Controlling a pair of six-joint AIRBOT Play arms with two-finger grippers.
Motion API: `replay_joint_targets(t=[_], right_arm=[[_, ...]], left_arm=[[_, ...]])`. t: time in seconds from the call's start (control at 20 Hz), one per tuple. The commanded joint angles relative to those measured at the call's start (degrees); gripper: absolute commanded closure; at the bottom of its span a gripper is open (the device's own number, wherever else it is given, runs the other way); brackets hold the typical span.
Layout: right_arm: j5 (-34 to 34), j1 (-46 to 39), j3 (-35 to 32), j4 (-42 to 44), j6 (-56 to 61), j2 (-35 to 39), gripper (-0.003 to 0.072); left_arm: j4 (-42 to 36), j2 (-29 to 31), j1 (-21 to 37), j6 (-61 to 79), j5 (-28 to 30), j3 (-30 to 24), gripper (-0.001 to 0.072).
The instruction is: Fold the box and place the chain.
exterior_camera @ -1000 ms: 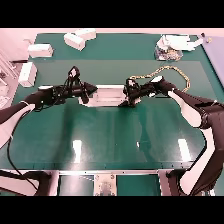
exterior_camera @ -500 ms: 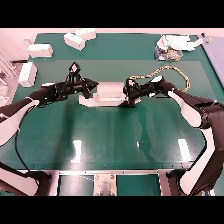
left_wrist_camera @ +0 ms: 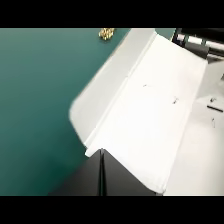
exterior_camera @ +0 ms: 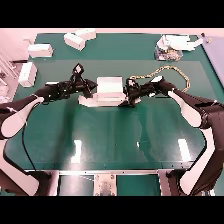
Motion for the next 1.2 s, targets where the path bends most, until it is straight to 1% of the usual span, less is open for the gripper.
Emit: replay_joint_targets(t=[0.0,0.35,0.5,0.6,0.7,0.8,0.9,0.95,1.0,1.05,1.1,1.15], right_arm=[[0.0,0.0,0.0,0.0,0.0,0.0,0.0095],[0.0,0.0,0.0,0.0,0.0,0.0,0.0095],[0.0,0.0,0.0,0.0,0.0,0.0,0.0095],[0.0,0.0,0.0,0.0,0.0,0.0,0.0095],[0.0,0.0,0.0,0.0,0.0,0.0,0.0095],[0.0,0.0,0.0,0.0,0.0,0.0,0.0095],[0.0,0.0,0.0,0.0,0.0,0.0,0.0095],[0.0,0.0,0.0,0.0,0.0,0.0,0.0095],[0.0,0.0,0.0,0.0,0.0,0.0,0.0095],[0.0,0.0,0.0,0.0,0.0,0.0,0.0095],[0.0,0.0,0.0,0.0,0.0,0.0,0.0095],[0.0,0.0,0.0,0.0,0.0,0.0,0.0095]], left_arm=[[3.0,-1.0,0.0,-1.2,0.4,0.3,0.0699],[4.2,-1.7,-0.9,0.1,-0.5,0.3,0.0698],[4.2,-1.6,-1.2,1.1,-0.7,1.6,0.0696],[4.3,-0.5,-1.1,1.4,-0.7,2.5,0.0695],[4.7,2.1,-1.0,3.1,-0.4,2.5,0.0694],[8.1,5.5,-0.3,2.6,-0.8,2.5,0.0693],[15.7,9.1,1.6,-2.4,-3.0,2.5,0.0690],[20.1,10.6,2.8,-6.0,-5.7,2.5,0.0689],[23.8,11.6,4.0,-8.1,-9.0,2.5,0.0540],[26.6,12.3,5.2,-10.9,-11.8,2.5,0.0257],[27.6,12.4,6.2,-14.3,-14.0,2.5,0.0099],[29.3,12.3,6.8,-16.7,-16.2,2.5,0.0061]])
